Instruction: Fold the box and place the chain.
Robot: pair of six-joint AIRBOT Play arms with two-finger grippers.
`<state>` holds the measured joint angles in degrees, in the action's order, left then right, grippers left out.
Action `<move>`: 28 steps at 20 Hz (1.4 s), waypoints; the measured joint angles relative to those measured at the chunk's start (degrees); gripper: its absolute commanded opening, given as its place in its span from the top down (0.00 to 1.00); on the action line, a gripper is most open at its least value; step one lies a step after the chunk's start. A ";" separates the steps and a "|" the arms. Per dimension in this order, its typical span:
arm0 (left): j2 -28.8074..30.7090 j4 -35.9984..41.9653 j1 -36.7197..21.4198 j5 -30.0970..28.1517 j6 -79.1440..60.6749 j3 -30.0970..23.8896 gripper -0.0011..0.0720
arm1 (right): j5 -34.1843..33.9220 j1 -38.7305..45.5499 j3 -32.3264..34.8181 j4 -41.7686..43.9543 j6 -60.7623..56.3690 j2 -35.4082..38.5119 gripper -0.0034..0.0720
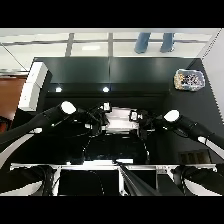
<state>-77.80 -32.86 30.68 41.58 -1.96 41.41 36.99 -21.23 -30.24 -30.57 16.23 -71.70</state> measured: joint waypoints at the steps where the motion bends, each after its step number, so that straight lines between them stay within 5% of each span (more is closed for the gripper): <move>1: -0.11 0.17 0.00 0.15 0.11 0.00 0.66 | 0.00 0.00 0.00 -0.02 0.00 0.00 0.79; 2: -0.17 0.33 0.00 0.42 0.22 0.00 0.46 | 0.00 0.00 0.00 -0.02 0.02 0.00 0.79; 3: -0.22 0.35 0.04 0.42 0.46 0.00 0.56 | 0.00 0.00 0.00 0.00 0.00 0.00 0.79; 4: -0.26 0.35 -0.02 0.37 0.63 0.02 0.78 | 0.00 0.00 0.00 0.02 -0.02 0.00 0.79; 6: -0.31 0.42 -0.02 0.48 0.85 0.26 0.60 | 0.02 0.00 0.00 0.00 0.00 0.00 0.79; 8: -0.33 0.52 -0.04 0.92 1.14 0.50 0.95 | 0.02 0.00 0.00 0.00 -0.02 0.00 0.79; 13: 1.77 -2.67 -3.50 5.79 13.73 2.71 0.95 | -0.04 0.00 0.00 0.04 -0.02 0.00 0.79; 20: 7.08 -15.08 -21.79 26.67 46.21 4.20 0.95 | 0.00 0.00 0.00 -0.02 0.04 0.00 0.79; 24: 6.93 -15.61 -32.26 26.40 65.57 0.57 0.95 | 0.02 0.00 0.00 -0.02 0.02 0.00 0.79; 28: 3.82 -9.40 -33.11 23.02 72.91 -3.98 0.95 | 0.02 0.00 0.00 0.00 0.02 0.00 0.79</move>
<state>-73.97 -42.26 -2.44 64.60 70.96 37.43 37.01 -21.23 -30.24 -30.57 16.25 -71.70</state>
